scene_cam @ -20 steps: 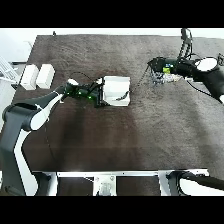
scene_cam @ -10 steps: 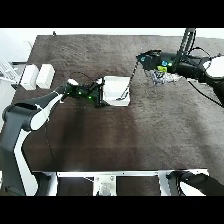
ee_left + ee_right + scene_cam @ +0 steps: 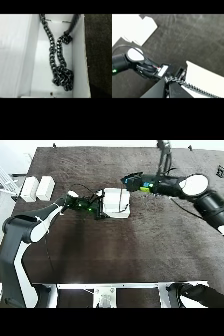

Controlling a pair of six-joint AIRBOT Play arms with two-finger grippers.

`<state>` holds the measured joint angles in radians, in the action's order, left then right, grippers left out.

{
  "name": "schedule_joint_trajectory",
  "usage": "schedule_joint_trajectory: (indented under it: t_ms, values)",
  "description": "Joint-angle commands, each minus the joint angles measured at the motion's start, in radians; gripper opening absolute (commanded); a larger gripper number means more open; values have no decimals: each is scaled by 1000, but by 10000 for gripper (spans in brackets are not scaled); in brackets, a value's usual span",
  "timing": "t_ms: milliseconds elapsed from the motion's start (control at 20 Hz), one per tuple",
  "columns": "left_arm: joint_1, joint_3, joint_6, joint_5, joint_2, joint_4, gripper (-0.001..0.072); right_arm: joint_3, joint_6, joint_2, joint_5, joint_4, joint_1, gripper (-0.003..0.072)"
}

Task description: Fold the box and place the chain.

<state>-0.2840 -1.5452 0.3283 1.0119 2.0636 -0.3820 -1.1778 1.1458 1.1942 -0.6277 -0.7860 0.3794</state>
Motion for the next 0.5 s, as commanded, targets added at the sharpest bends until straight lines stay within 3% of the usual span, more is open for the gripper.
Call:
schedule_joint_trajectory:
  t_ms: [0,450]
  values:
    - [0,0,0,0,0,0,342,24,34,77,63,0,43,2]
    - [0,0,0,0,0,0,342,24,50,360,91,-12,66,29]
